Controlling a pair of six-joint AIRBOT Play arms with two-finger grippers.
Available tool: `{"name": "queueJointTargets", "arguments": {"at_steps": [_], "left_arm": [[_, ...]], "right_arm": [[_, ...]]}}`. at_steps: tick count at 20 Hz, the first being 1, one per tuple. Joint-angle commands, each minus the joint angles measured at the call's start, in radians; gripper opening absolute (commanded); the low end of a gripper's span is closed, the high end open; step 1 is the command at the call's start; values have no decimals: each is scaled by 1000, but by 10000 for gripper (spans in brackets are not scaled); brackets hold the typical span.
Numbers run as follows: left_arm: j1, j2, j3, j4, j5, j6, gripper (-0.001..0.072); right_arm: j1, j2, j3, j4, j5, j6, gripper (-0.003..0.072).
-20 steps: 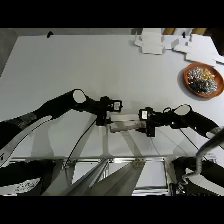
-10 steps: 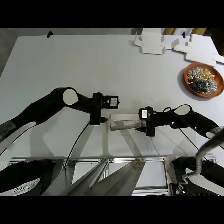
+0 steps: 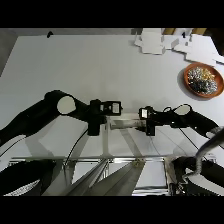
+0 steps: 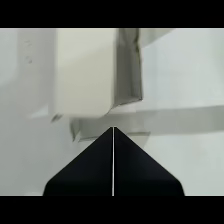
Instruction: Fold the box and place the chain.
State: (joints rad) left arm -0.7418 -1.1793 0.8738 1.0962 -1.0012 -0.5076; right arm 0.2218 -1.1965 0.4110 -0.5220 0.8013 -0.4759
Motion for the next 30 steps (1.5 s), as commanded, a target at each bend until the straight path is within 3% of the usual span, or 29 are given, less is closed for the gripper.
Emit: {"name": "queueJointTargets", "arguments": {"at_steps": [1,7,10,17,21,27,30], "left_arm": [[-82,-42,1,-73,125,-36,3],[-85,-106,1,-257,517,-37,7],[-65,-134,1,-313,590,-40,5],[-11,-288,1,-325,586,-41,6],[-3,-269,1,-316,558,-40,9],[45,-74,-4,-126,193,-117,3],[43,-65,-28,-121,130,-134,3]], "right_arm": [[0,0,0,-1,3,-1,279],[0,0,0,-1,3,-1,279],[0,0,0,-1,3,-1,279],[0,0,0,-1,3,-1,279],[0,0,0,-1,3,-1,279],[0,0,0,-1,2,-1,279],[0,0,0,-1,3,-1,279]]}}
